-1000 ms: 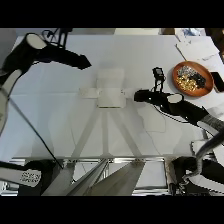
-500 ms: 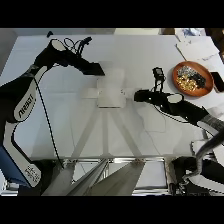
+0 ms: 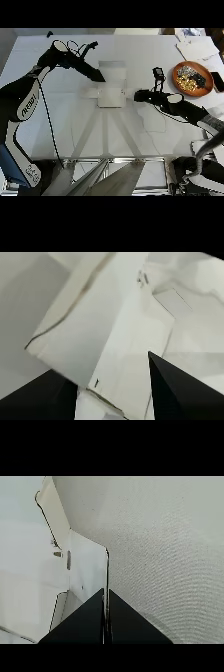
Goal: Fold the box and place the chain.
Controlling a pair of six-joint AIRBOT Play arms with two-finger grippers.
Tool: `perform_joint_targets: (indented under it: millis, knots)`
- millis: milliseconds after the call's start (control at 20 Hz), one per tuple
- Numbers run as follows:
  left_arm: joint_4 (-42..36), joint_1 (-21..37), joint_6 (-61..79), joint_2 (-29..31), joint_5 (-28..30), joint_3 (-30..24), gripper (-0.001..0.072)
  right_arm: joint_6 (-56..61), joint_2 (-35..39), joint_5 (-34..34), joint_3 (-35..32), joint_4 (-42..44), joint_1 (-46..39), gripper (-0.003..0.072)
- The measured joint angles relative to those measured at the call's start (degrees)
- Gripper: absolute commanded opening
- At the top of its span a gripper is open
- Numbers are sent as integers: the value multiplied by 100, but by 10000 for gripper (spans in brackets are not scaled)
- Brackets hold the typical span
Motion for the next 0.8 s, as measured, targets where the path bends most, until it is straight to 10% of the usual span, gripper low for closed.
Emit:
perform_joint_targets:
  millis: [450,650,800]
  knots:
    - [166,-234,1189,-2,227,0,374,0,0,0,0,0,0,12]
    - [205,-280,1545,-2,420,0,129,0,0,2,0,0,0,12]
    - [245,-310,1775,0,439,0,164,0,0,0,0,0,0,12]
